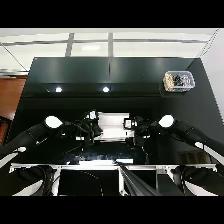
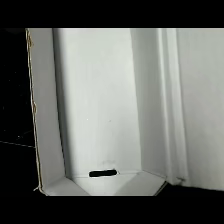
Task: Fold the box and place the chain.
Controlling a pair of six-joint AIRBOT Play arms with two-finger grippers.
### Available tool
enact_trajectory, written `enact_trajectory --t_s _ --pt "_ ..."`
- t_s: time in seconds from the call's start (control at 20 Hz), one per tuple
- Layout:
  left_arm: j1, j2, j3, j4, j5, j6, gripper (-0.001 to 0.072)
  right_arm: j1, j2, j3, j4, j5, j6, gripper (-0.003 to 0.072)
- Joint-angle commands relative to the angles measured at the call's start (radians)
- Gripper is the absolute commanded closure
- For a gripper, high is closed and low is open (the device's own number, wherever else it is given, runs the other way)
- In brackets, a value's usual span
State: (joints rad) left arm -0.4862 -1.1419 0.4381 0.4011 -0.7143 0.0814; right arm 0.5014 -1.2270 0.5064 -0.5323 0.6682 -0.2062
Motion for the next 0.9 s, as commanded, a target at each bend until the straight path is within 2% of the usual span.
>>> enact_trajectory --t_s 0.0,0.05,0.1,0.15,0.2,0.3,0.45,0.55,0.65,0.75,0.85 --pt "-0.001 -0.006 0.001 -0.018 -0.003 0.02 0.0568 0.0 0.0 0.0 0.0 0.0 0.0 0.037" --pt "-0.001 -0.006 0.001 -0.017 -0.003 0.02 0.0335 0.0 0.0 0.0 0.0 0.0 0.0 0.037" --pt "0.0 -0.006 0.001 -0.015 -0.002 0.02 0.0267 0.0 0.0 0.0 0.0 0.0 0.0 0.037" --pt "0.0 -0.006 0.001 -0.003 -0.002 0.02 0.0349 0.0 0.0 0.0 0.0 0.0 0.0 0.037" --pt "0.0 -0.006 0.001 0.01 -0.006 0.019 0.0513 0.0 0.0 0.0 0.0 0.0 0.0 0.037" --pt "0.0 -0.005 0.002 0.018 -0.038 0.015 0.0665 0.0 0.0 0.0 0.0 0.0 0.0 0.037" --pt "0.054 0.041 0.049 0.22 -0.055 -0.226 0.0681 0.0 0.0 0.0 0.0 0.0 0.0 0.037" --pt "0.148 0.122 0.084 0.411 -0.089 -0.435 0.0681 0.0 0.0 0.0 0.0 0.0 0.0 0.037" --pt "0.294 0.212 0.104 0.532 -0.123 -0.674 0.0681 0.0 0.0 0.0 0.0 0.0 0.0 0.037" --pt "0.487 0.264 0.105 0.537 -0.187 -0.888 0.0679 0.0 0.0 0.0 0.0 0.0 0.0 0.037" --pt "0.65 0.262 0.102 0.534 -0.306 -0.952 0.0679 0.0 0.0 0.0 0.0 0.0 0.0 0.037"
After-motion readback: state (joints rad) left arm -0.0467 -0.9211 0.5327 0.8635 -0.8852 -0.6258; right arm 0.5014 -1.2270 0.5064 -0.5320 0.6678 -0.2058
